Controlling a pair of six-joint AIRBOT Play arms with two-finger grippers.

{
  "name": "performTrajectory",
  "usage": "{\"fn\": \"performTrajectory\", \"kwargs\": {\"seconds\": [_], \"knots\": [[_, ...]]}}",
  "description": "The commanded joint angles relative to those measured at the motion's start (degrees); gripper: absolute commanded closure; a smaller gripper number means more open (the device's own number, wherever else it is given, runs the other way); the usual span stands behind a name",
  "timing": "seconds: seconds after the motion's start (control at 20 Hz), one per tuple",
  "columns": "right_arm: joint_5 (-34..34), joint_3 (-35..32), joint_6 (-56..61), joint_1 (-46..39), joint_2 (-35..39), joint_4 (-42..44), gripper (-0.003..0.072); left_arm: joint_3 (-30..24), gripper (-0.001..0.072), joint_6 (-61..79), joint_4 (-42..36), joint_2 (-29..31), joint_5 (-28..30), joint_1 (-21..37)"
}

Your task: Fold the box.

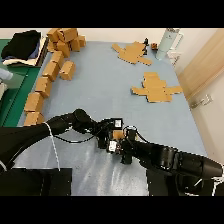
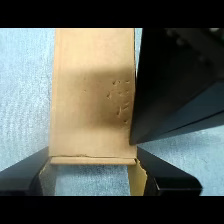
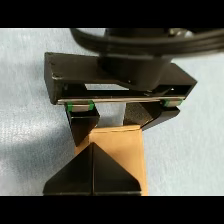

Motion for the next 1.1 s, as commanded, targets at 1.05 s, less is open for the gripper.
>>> {"fn": "performTrajectory", "kwargs": {"seconds": [1.05], "knots": [[-19.93, 5.86, 13.16, -0.22, 12.83, -4.72, 0.0680, 0.02, 0.0234, -0.04, 0.00, 0.00, 0.00, 0.00]]}}
